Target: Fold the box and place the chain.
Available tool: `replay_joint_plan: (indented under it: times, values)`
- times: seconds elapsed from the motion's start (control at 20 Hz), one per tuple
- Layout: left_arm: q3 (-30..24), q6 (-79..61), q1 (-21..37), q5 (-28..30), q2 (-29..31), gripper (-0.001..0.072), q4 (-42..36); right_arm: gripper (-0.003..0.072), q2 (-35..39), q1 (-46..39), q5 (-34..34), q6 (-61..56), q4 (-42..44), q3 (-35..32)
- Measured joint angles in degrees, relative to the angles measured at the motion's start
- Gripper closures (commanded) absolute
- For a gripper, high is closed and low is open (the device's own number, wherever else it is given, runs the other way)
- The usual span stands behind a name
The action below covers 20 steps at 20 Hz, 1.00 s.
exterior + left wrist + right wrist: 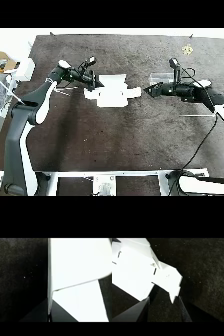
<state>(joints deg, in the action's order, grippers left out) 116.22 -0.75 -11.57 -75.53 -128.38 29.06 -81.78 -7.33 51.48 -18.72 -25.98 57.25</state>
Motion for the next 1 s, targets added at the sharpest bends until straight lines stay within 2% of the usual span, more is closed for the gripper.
replay_joint_plan:
  times: [0.5,0.55,0.6,0.85,0.9,1.0]
  values:
    - [-3.0,-8.3,0.1,0.8,-1.4,0.0699,1.0,0.0238,0.1,1.3,-1.1,6.3,0.0,0.0]
    - [-3.1,-8.6,0.1,1.0,-1.5,0.0699,1.0,0.0158,0.1,1.3,-1.3,7.5,0.0,0.0]
    - [-3.2,-8.7,0.1,1.0,-1.5,0.0700,1.0,0.0134,0.1,1.3,-1.4,8.7,0.0,0.0]
    - [-3.5,-9.2,0.0,1.2,-1.6,0.0700,1.3,0.0126,-1.0,2.3,-1.4,17.5,0.0,0.0]
    - [-3.5,-9.3,0.0,1.3,-1.6,0.0699,1.3,0.0050,-1.6,3.1,-1.1,20.0,0.0,0.0]
    - [-3.5,-9.3,0.0,1.4,-1.6,0.0699,1.5,0.0051,-3.1,5.4,0.0,26.2,0.0,0.4]
